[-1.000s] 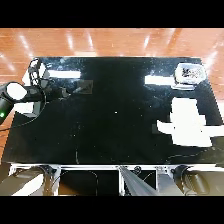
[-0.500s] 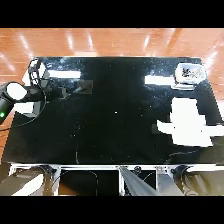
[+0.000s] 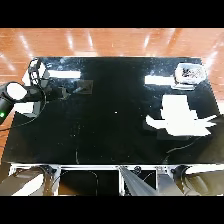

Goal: Fold the box and place the chain.

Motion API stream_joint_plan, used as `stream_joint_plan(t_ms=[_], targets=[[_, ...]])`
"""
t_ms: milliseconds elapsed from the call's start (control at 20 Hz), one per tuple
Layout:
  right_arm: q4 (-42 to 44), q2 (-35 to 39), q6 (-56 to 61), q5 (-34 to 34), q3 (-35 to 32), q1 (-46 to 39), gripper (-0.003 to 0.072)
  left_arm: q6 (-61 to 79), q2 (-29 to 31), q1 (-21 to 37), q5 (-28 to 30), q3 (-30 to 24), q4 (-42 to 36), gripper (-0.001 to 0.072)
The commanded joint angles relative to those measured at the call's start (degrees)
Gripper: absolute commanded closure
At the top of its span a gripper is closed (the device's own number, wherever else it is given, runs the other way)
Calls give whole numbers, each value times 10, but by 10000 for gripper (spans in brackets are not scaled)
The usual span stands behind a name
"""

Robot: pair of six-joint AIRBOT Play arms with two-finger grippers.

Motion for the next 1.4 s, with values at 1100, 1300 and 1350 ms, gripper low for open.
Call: stream_joint_plan(t_ms=[1100,1300,1350], targets=[[335,478,69,-738,-546,848,656,-2,122,-85,11,-132,-91,94],[306,478,78,-770,-547,857,656,5,82,-90,46,-133,-91,93],[274,478,78,-782,-547,857,656,5,70,-89,52,-133,-92,93]])
